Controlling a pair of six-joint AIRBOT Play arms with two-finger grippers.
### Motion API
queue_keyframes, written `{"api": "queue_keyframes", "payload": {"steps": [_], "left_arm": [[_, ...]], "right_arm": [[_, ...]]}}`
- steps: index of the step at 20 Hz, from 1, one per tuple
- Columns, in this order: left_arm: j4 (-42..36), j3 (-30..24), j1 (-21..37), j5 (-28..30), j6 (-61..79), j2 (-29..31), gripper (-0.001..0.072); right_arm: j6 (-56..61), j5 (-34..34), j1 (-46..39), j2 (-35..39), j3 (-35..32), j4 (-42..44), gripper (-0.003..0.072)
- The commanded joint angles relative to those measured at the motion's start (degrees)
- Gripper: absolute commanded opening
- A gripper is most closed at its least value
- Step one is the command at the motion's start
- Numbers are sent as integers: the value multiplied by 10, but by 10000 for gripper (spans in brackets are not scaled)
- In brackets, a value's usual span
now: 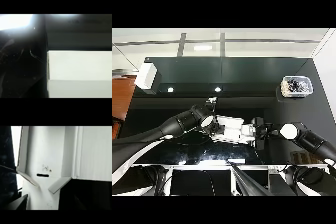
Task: Fold the box and place the chain.
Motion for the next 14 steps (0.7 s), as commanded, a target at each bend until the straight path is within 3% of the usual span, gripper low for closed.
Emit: {"api": "queue_keyframes", "payload": {"steps": [1, 2, 3, 14], "left_arm": [[2, 0, 0, -1, -1, 0, 29], [2, 0, 0, 0, -1, 0, 29], [2, 0, 0, 0, -1, 0, 29], [2, 0, 0, 0, -1, 0, 30]], "right_arm": [[-7, -23, 9, -15, 0, 37, 680], [-6, -25, 13, -15, 0, 37, 518], [-4, -24, 16, -16, 0, 38, 459], [27, -25, 19, -17, 0, 76, 458]]}}
